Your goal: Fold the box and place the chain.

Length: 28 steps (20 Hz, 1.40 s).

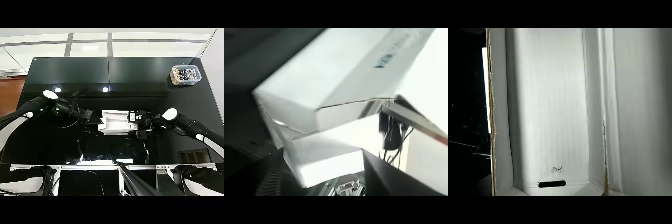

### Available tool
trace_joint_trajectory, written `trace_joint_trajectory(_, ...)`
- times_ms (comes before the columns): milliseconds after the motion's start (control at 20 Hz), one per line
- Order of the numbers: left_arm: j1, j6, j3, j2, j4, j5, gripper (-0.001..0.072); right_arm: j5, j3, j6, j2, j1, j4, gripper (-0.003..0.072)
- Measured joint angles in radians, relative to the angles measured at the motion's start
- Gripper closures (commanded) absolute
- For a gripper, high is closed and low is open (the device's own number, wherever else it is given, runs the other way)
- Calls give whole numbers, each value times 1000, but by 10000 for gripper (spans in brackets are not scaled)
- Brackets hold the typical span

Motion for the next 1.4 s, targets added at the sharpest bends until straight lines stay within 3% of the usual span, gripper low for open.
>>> trace_joint_trajectory(100, -33, -39, 19, 0, 36, 4, 227, 0, 0, 0, 0, 0, 0, 330)
trace_joint_trajectory(200, -61, -88, 39, 0, 77, 13, 318, 0, 0, 0, 0, 0, 0, 330)
trace_joint_trajectory(1100, -234, -438, 127, 0, 343, 155, 351, 0, 0, 0, 0, 0, 0, 330)
trace_joint_trajectory(1400, -347, -691, 182, 0, 594, 204, 352, 0, 0, 0, 0, 0, 1, 330)
